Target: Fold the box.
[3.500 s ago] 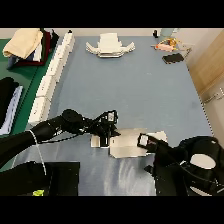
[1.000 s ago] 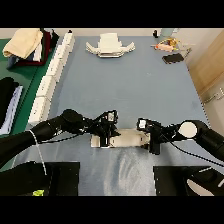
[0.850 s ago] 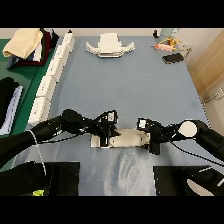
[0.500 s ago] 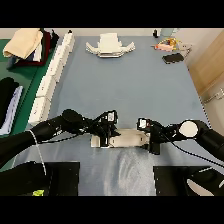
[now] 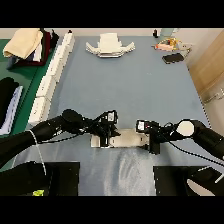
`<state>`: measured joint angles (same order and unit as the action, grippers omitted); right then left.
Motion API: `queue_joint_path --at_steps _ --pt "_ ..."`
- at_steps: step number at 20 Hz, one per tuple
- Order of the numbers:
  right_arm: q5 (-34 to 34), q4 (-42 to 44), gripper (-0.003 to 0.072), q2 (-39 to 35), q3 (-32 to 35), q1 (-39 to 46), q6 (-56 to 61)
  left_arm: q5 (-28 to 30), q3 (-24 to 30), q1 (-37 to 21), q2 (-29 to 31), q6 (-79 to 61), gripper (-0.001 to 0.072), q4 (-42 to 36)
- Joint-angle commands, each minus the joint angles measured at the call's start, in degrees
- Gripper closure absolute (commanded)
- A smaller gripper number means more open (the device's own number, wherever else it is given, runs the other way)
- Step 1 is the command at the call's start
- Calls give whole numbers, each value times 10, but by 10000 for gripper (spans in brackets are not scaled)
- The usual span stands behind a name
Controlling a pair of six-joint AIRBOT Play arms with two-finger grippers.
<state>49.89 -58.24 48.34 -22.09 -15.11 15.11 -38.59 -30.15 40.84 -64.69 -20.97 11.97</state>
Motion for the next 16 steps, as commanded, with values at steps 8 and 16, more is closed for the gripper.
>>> queue_joint_path --at_steps 8,16 --pt "3 2 75 20 8 0 -3 0 0 0 0 0 691 0" --pt "-10 2 127 20 8 0 -3 0 0 0 0 0 691 0"
